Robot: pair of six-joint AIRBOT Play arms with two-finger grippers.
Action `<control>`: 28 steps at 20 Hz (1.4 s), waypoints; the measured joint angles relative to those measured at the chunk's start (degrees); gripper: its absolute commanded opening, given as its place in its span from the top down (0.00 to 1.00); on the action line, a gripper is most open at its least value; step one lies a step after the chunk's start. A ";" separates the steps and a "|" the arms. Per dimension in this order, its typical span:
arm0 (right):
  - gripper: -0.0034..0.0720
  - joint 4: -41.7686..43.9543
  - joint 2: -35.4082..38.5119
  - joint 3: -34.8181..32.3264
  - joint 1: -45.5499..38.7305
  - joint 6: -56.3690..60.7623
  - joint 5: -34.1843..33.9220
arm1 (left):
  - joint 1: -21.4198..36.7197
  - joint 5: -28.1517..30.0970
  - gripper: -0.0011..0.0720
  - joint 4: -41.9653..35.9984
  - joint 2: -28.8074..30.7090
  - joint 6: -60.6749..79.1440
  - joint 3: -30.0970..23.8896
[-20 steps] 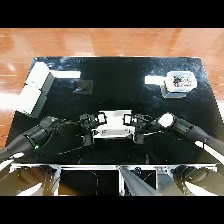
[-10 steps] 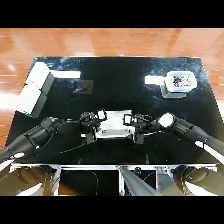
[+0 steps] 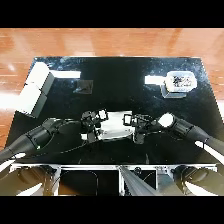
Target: Fold the box and place the chain.
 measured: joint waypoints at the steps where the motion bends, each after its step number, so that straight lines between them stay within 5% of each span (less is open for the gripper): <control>1: 0.14 0.04 0.00 0.00 0.00 0.07 0.00 | 0.46 0.39 0.22 0.09 0.35 -0.02 0.00; 17: 0.14 0.04 -0.02 0.00 0.02 0.09 0.13 | 7.56 17.97 0.23 2.99 5.92 -0.26 -0.04; 24: 0.14 0.04 -0.02 0.00 0.02 0.09 0.24 | 5.92 15.85 0.26 0.61 2.64 -1.22 -0.04; 26: 0.14 0.04 0.00 0.00 0.02 0.09 0.31 | 4.83 13.92 0.41 -0.02 1.51 -1.84 -0.04; 28: 0.14 0.04 -0.02 0.00 0.02 0.09 0.39 | 4.15 12.81 0.41 -0.46 0.76 -2.29 -0.04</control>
